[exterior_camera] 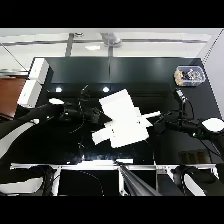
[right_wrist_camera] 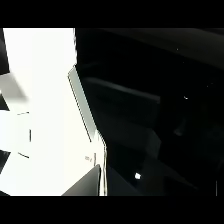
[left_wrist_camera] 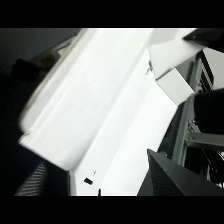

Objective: Fold the box and place the chain.

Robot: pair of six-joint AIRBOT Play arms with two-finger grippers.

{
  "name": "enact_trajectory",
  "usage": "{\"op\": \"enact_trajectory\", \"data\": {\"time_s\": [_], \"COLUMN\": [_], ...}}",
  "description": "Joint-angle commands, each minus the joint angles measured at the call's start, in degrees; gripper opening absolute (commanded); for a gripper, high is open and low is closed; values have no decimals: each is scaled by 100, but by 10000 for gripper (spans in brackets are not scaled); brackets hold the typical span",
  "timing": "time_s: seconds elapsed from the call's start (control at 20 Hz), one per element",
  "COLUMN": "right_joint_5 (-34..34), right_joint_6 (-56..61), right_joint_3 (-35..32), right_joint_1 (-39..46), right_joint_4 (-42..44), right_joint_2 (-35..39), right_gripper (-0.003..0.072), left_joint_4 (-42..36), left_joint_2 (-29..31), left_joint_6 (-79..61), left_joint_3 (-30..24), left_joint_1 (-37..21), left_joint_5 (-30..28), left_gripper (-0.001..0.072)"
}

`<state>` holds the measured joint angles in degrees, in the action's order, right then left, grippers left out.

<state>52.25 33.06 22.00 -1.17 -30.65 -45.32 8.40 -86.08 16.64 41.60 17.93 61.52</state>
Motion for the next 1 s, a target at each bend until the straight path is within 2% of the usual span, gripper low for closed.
{"op": "enact_trajectory", "data": {"time_s": [0.0, 0.05, 0.15, 0.2, 0.25, 0.45, 0.6, 0.65, 0.75, 0.8, 0.85, 0.9, 0.95], "right_joint_5": [-2, -2, -2, -2, -2, 0, 2, 2, 2, 2, 2, 2, 28], "right_joint_6": [61, 61, 61, 61, 61, 94, 105, 103, 103, 109, 153, 214, 260], "right_joint_3": [-4, -4, -4, -4, -4, -4, -4, -4, -4, -4, -4, -2, 17], "right_joint_1": [-4, -4, -4, -4, -4, -4, -4, -4, -4, -4, -2, -2, 7], "right_joint_4": [-7, -9, -9, -9, -9, -9, -9, -9, -9, -9, -4, -2, -11], "right_joint_2": [4, 2, 4, 2, 2, 2, 2, 4, 2, 4, 4, 4, 4], "right_gripper": [48, 48, 48, 48, 48, 48, 48, 49, 49, 49, 53, 332, 720], "left_joint_4": [197, 321, 802, 962, 1032, 999, 951, 957, 984, 1003, 1064, 1150, 1255], "left_joint_2": [-417, -514, -643, -667, -688, -802, -876, -876, -876, -876, -874, -874, -872], "left_joint_6": [-168, -168, -160, -140, -142, -83, 48, 50, 48, 50, 50, 50, 48], "left_joint_3": [389, 492, 730, 809, 861, 903, 903, 911, 927, 927, 929, 931, 931], "left_joint_1": [37, 63, 133, 168, 168, 177, 280, 291, 258, 234, 229, 227, 227], "left_joint_5": [549, 691, 909, 922, 918, 946, 1001, 984, 944, 946, 949, 946, 946], "left_gripper": [681, 655, 553, 476, 365, 328, 327, 304, 86, 29, 29, 28, 28]}}
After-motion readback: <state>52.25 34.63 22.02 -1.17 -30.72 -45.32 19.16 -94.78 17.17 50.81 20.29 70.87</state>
